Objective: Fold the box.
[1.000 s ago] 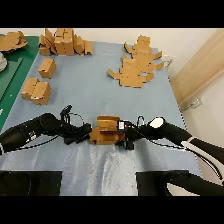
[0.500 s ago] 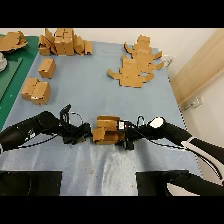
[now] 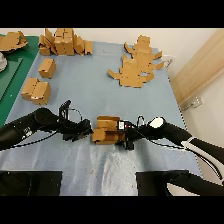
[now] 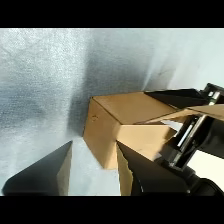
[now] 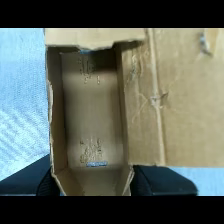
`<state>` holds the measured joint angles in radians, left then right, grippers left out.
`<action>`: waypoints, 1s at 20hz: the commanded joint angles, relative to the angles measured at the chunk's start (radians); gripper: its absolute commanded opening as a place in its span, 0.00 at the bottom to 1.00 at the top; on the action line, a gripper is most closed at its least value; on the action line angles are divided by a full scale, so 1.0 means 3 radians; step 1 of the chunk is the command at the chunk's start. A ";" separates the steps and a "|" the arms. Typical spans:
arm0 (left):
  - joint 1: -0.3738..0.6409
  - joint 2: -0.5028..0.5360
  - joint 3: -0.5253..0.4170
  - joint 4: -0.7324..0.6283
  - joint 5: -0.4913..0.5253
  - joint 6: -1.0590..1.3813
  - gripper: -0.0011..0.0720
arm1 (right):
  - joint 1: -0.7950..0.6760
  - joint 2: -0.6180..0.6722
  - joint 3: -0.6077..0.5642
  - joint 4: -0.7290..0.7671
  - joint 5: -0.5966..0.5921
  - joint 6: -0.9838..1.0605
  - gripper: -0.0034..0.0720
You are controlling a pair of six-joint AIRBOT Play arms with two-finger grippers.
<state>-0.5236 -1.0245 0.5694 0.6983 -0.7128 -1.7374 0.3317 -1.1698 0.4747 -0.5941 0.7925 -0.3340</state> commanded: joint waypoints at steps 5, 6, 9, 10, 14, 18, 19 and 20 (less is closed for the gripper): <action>-0.0113 0.0041 0.0003 0.0014 0.0094 0.0046 0.57 | 0.0000 0.0000 -0.0001 0.0000 0.0001 0.0000 0.67; -0.0148 0.0037 0.0003 0.0017 0.0114 0.0047 0.57 | 0.0000 0.0000 -0.0001 0.0000 0.0001 0.0001 0.67; -0.0174 -0.0079 0.0004 0.0011 0.0071 0.0047 0.57 | 0.0000 0.0000 -0.0001 0.0000 0.0001 0.0001 0.67; -0.0207 -0.0107 0.0005 0.0004 0.0099 0.0047 0.57 | 0.0000 0.0000 -0.0001 0.0000 0.0001 0.0000 0.67; -0.0441 -0.0130 0.0084 0.0013 0.0233 0.0041 0.57 | 0.0000 0.0000 -0.0001 0.0000 0.0001 0.0000 0.67; -0.0553 -0.0278 0.0184 0.0060 0.0220 -0.0015 0.42 | 0.0000 0.0000 -0.0001 0.0000 0.0001 0.0001 0.67; -0.0589 -0.0312 0.0237 0.0075 0.0216 -0.0022 0.41 | 0.0000 0.0000 -0.0001 0.0000 0.0001 0.0001 0.67; -0.0622 -0.0343 0.0291 0.0079 0.0216 -0.0022 0.41 | 0.0000 0.0000 -0.0001 0.0000 0.0001 0.0001 0.67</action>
<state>-0.6834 -1.1030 0.6254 0.7132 -0.6502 -1.7370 0.3317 -1.1698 0.4747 -0.5945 0.7929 -0.3336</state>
